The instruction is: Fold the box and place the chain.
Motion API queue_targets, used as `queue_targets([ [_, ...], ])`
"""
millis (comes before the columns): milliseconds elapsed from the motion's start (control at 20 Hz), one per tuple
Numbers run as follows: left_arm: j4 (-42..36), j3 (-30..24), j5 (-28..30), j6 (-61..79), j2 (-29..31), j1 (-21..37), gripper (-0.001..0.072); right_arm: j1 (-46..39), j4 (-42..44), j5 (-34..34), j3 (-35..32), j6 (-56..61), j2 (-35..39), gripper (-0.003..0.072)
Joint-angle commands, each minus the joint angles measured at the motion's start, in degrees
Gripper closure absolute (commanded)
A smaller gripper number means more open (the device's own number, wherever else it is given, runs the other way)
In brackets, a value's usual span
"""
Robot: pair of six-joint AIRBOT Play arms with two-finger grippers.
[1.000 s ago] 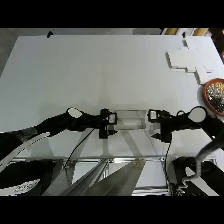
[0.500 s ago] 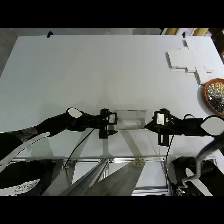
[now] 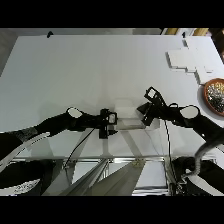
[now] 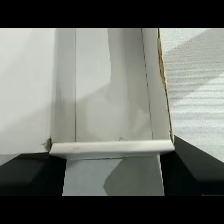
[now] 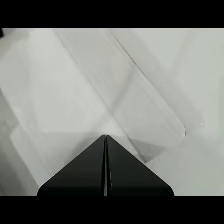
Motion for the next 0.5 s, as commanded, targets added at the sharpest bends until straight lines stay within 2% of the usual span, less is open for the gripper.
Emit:
queue_targets([
  [0,0.0,0.0,0.0,0.1,0.0,0.0,0.0659,0.0,1.6,-2.8,0.0,-0.3,-4.6,0.0665],
  [150,0.0,0.0,0.0,0.1,0.0,0.0,0.0659,-2.3,0.6,2.3,1.1,0.5,-2.2,0.0665],
  [350,0.0,0.0,0.0,0.1,0.0,0.0,0.0659,-10.1,-5.0,12.8,1.8,2.9,7.6,0.0666],
  [450,0.0,0.0,0.0,0.1,0.0,0.0,0.0659,-12.9,-9.1,19.6,1.8,-6.6,10.4,0.0668],
])
